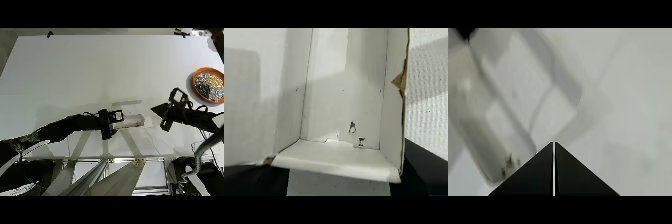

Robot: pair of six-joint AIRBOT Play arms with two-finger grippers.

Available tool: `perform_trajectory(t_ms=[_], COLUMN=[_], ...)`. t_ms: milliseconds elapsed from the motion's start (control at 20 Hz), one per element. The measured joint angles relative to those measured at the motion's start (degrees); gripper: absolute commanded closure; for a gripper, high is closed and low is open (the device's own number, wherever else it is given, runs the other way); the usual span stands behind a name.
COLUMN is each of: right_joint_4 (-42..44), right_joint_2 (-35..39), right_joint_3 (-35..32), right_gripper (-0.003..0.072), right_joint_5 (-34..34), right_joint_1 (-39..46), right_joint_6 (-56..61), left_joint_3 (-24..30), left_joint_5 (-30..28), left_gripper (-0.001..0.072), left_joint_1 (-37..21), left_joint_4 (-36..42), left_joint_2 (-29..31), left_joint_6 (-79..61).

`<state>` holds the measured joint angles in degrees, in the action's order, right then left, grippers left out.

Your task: Fold the box and place the chain.

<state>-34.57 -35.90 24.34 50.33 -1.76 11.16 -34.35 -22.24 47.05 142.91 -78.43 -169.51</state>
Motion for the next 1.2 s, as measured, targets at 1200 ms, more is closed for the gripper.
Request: perform_trajectory(t_ms=[1200], right_joint_4=[19.78], right_joint_2=[-32.37], right_joint_3=[0.04], right_gripper=[0.0673], right_joint_5=[-3.72], right_joint_1=[0.02], right_joint_6=[1.09], left_joint_3=[0.0], left_joint_5=[-0.02], left_gripper=[0.0452], left_joint_1=[0.0], left_joint_4=[0.0], left_joint_2=[0.0], left_joint_6=[0.02])
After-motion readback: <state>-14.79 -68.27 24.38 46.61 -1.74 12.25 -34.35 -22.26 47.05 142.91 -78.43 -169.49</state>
